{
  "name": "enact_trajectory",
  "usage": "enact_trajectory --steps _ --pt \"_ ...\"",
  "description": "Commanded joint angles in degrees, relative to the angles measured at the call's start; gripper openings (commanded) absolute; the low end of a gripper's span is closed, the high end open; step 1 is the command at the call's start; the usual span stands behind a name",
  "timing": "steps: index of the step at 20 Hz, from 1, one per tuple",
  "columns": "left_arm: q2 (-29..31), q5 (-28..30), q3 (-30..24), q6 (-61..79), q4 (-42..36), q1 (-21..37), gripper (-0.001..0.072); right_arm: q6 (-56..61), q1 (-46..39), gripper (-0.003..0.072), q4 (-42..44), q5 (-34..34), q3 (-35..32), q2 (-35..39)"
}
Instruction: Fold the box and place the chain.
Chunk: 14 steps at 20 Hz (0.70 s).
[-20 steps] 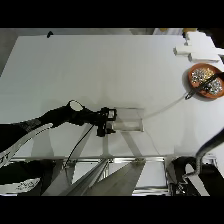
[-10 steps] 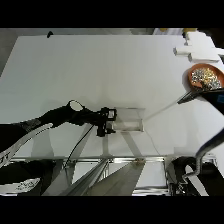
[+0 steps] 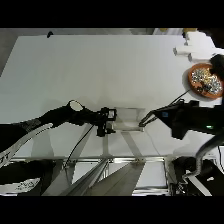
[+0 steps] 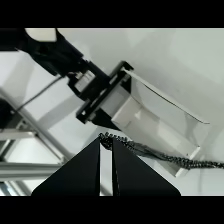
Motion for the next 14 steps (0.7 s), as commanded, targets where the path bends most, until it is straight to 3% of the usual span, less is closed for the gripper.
enact_trajectory --steps 1,3,10,14 --pt "0.0 0.0 0.0 0.0 0.0 0.0 0.0272 5.6 10.2 0.0019 -13.0 -9.5 -6.3 -2.1" --pt "0.0 0.0 0.0 0.0 0.0 0.0 0.0272 7.6 13.1 0.0019 -17.7 -10.2 -6.8 -4.9" --pt "0.0 0.0 0.0 0.0 0.0 0.0 0.0272 7.0 17.9 0.0019 -17.6 -19.3 -6.8 -17.8" --pt "0.0 0.0 0.0 0.0 0.0 0.0 0.0272 5.3 20.1 0.0019 -17.6 -19.9 -6.8 -24.7"
